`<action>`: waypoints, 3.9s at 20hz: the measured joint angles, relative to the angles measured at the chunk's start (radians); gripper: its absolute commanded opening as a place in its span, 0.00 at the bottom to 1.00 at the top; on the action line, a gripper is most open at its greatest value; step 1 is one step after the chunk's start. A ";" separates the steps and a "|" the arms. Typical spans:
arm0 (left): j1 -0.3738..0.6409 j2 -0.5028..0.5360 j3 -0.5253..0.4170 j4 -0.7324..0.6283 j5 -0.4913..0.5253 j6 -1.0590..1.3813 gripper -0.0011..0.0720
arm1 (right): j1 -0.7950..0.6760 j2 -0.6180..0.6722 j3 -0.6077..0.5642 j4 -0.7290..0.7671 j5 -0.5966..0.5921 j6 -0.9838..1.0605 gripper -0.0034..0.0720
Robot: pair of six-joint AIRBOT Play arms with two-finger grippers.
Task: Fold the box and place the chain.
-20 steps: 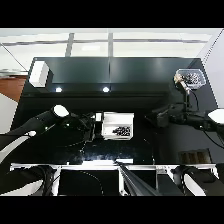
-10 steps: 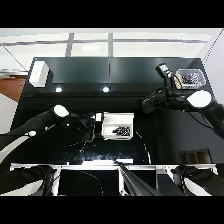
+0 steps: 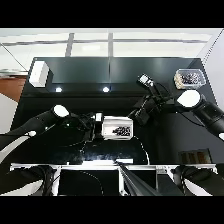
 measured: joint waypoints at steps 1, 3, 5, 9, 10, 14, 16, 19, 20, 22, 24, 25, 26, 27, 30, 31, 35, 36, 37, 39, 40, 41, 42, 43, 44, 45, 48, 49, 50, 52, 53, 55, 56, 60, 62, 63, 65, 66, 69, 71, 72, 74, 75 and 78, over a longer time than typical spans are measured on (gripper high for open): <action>0.000 0.000 0.000 0.000 0.000 0.000 0.67 | 0.002 0.001 0.004 -0.002 0.027 -0.007 0.96; 0.000 0.000 0.000 0.000 0.000 0.000 0.67 | 0.009 0.002 0.007 -0.004 0.080 -0.017 0.96; 0.000 0.000 0.000 0.000 0.000 0.000 0.67 | 0.021 0.002 0.004 -0.019 0.125 -0.022 0.96; 0.000 0.000 0.000 0.000 0.000 0.000 0.67 | 0.042 0.000 -0.020 -0.041 0.130 -0.032 0.96; 0.000 0.000 0.000 0.000 0.000 0.000 0.67 | 0.048 -0.001 -0.027 -0.045 0.127 -0.042 0.96; 0.000 0.000 0.000 0.000 0.000 0.000 0.67 | 0.077 -0.002 -0.040 -0.072 0.106 -0.069 0.96; 0.000 0.000 0.000 0.000 0.000 0.000 0.67 | 0.095 -0.004 -0.043 -0.089 0.091 -0.075 0.83; 0.000 0.000 0.000 0.000 0.000 -0.003 0.67 | 0.112 -0.008 -0.045 -0.101 0.071 -0.078 0.43; 0.000 0.000 0.000 0.000 0.000 -0.003 0.67 | 0.114 -0.008 -0.045 -0.102 0.069 -0.080 0.43; 0.000 0.000 0.000 0.000 0.000 -0.003 0.67 | 0.119 -0.009 -0.045 -0.109 0.061 -0.081 0.43; 0.000 0.000 0.000 0.000 0.000 -0.003 0.67 | 0.121 -0.009 -0.045 -0.111 0.059 -0.082 0.43; 0.000 0.000 0.000 0.000 0.000 -0.002 0.68 | 0.121 -0.009 -0.045 -0.112 0.059 -0.082 0.43; 0.000 0.000 0.000 0.000 0.000 -0.002 0.67 | 0.122 -0.009 -0.045 -0.112 0.060 -0.082 0.43; 0.000 0.000 0.000 0.000 0.000 -0.001 0.67 | 0.122 -0.009 -0.045 -0.113 0.063 -0.082 0.43; 0.000 0.000 0.000 0.000 0.000 0.000 0.67 | 0.122 -0.010 -0.047 -0.113 0.075 -0.082 0.43; 0.000 0.000 0.000 0.000 0.000 0.000 0.67 | 0.122 -0.010 -0.047 -0.113 0.079 -0.082 0.43; 0.000 0.000 0.000 0.000 0.000 0.000 0.67 | 0.122 -0.010 -0.058 -0.109 0.092 -0.082 0.43; 0.000 0.000 0.000 0.000 0.000 0.000 0.67 | 0.122 -0.010 -0.064 -0.106 0.092 -0.082 0.43; 0.000 0.000 0.000 0.000 0.000 0.000 0.67 | 0.122 -0.010 -0.069 -0.101 0.094 -0.082 0.43; 0.000 0.000 0.000 0.000 0.000 0.000 0.67 | 0.122 -0.010 -0.077 -0.094 0.093 -0.082 0.43; 0.000 0.000 0.000 0.000 0.000 0.000 0.67 | 0.122 -0.010 -0.079 -0.092 0.090 -0.082 0.43; 0.000 0.000 0.000 0.000 0.000 0.000 0.67 | 0.122 -0.009 -0.080 -0.091 0.087 -0.082 0.43; 0.000 0.000 0.000 0.000 0.000 0.000 0.67 | 0.122 -0.009 -0.081 -0.090 0.084 -0.082 0.43; 0.000 0.000 0.000 0.000 0.000 0.000 0.67 | 0.122 -0.009 -0.082 -0.089 0.079 -0.082 0.43; 0.000 0.000 0.000 0.000 0.000 0.000 0.67 | 0.122 -0.009 -0.083 -0.088 0.076 -0.082 0.43; 0.000 0.000 0.000 0.000 0.000 0.000 0.67 | 0.122 -0.009 -0.083 -0.087 0.072 -0.082 0.43; 0.000 0.000 0.000 0.000 0.000 -0.003 0.67 | 0.122 -0.008 -0.082 -0.086 0.062 -0.082 0.43; 0.000 0.000 0.000 0.000 0.000 -0.002 0.67 | 0.122 -0.008 -0.081 -0.086 0.055 -0.082 0.43; 0.000 0.000 0.000 0.000 0.000 -0.002 0.68 | 0.122 -0.007 -0.080 -0.086 0.053 -0.082 0.43; 0.000 0.000 0.000 0.000 0.000 -0.001 0.68 | 0.123 -0.006 -0.080 -0.086 0.048 -0.082 0.43; 0.000 0.000 0.000 0.000 0.000 -0.001 0.68 | 0.123 -0.006 -0.079 -0.085 0.046 -0.081 0.42; 0.000 0.000 0.000 0.000 0.001 0.000 0.68 | 0.123 -0.006 -0.079 -0.085 0.041 -0.078 0.28; 0.000 0.000 0.000 0.000 0.001 0.000 0.67 | 0.122 -0.006 -0.078 -0.083 0.041 -0.078 0.28; 0.000 0.000 0.000 0.000 0.000 0.000 0.67 | 0.123 -0.006 -0.078 -0.084 0.041 -0.075 0.31; 0.000 0.000 0.000 0.000 0.000 0.000 0.67 | 0.123 -0.006 -0.079 -0.084 0.044 -0.074 0.31; 0.000 0.000 0.000 0.000 0.000 0.000 0.67 | 0.123 -0.006 -0.079 -0.084 0.045 -0.074 0.31; 0.000 0.000 0.000 0.000 0.000 0.000 0.68 | 0.123 -0.006 -0.081 -0.084 0.052 -0.073 0.31; 0.000 0.000 0.000 0.000 0.000 0.000 0.68 | 0.123 -0.006 -0.082 -0.084 0.055 -0.072 0.32; 0.000 0.000 0.000 0.000 0.000 0.000 0.67 | 0.123 -0.006 -0.085 -0.084 0.061 -0.069 0.32; 0.000 0.000 0.000 0.000 0.000 0.001 0.67 | 0.122 -0.006 -0.087 -0.084 0.064 -0.068 0.32; 0.000 0.000 0.000 0.000 0.000 0.000 0.67 | 0.122 -0.006 -0.087 -0.084 0.066 -0.067 0.32; 0.000 0.000 0.000 0.000 0.000 0.001 0.67 | 0.122 -0.006 -0.088 -0.084 0.067 -0.067 0.32; 0.000 0.000 0.000 0.000 0.000 0.001 0.68 | 0.122 -0.006 -0.088 -0.085 0.068 -0.067 0.32; 0.000 0.000 0.000 0.000 0.000 0.000 0.67 | 0.123 -0.007 -0.089 -0.096 0.075 -0.066 0.46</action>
